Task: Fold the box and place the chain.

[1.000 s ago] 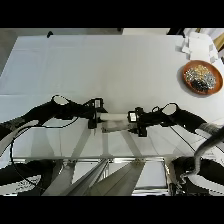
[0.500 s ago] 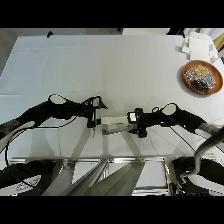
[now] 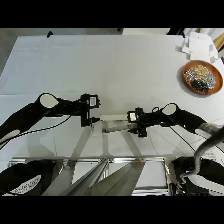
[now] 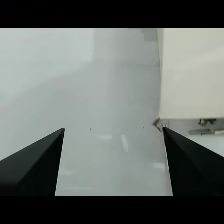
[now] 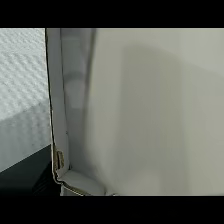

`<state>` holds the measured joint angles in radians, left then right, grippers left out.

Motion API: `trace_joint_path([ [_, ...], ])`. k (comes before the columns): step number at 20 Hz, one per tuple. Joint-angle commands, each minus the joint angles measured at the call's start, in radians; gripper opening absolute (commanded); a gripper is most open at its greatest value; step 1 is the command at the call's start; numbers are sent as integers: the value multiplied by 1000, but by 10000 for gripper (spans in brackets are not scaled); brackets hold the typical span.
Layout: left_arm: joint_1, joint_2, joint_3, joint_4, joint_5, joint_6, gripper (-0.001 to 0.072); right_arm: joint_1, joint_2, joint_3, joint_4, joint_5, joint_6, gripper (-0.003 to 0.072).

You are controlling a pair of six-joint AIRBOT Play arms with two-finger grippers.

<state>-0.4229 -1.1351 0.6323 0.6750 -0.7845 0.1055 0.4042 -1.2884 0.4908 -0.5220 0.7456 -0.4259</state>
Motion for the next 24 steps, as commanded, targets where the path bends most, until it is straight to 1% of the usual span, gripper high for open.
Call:
trace_joint_path([
  [1, 0, 106, 0, 128, -60, -172, 695, 0, 0, 0, -1, 2, -2, 292],
  [2, 1, 140, 0, 132, -85, -201, 692, 0, 0, 0, -1, 2, -2, 292],
  [3, 0, 171, 0, 135, -105, -242, 649, 0, 0, 0, -1, 2, -2, 292],
  [4, 0, 203, 0, 135, -137, -288, 496, 0, 0, 0, -1, 2, -2, 292],
  [5, 0, 230, 0, 135, -179, -322, 298, 0, 0, 0, -1, 2, -2, 292],
  [6, -2, 250, 0, 135, -235, -335, 80, 0, 0, 0, -1, 2, -2, 292],
  [7, -2, 265, 0, 134, -306, -336, 1, 0, 0, 0, -1, 2, -2, 292],
  [8, -5, 269, 0, 134, -372, -357, 1, 0, 0, 0, -1, 2, -2, 292],
  [9, -12, 270, -3, 135, -405, -397, 1, 0, 0, 0, -1, 2, -2, 292],
  [10, -28, 270, -12, 135, -409, -439, 0, 0, 0, 0, -1, 2, -2, 292],
  [12, -81, 270, -39, 128, -374, -451, 0, 0, 0, 0, -1, 2, -2, 292],
  [14, -161, 270, -58, 127, -324, -451, 0, 0, 0, 0, -1, 2, -2, 292],
  [16, -235, 269, -60, 123, -225, -451, 0, 0, 0, 0, -1, 2, -2, 292],
  [19, -300, 249, -60, 82, -8, -451, 1, 0, 0, 0, -1, 2, -2, 292],
  [20, -304, 232, -60, 55, 37, -450, 1, 0, 0, 0, -1, 2, -2, 292],
  [24, -284, 126, -60, -17, 140, -441, 5, 0, 0, 0, -1, 2, -2, 292],
])
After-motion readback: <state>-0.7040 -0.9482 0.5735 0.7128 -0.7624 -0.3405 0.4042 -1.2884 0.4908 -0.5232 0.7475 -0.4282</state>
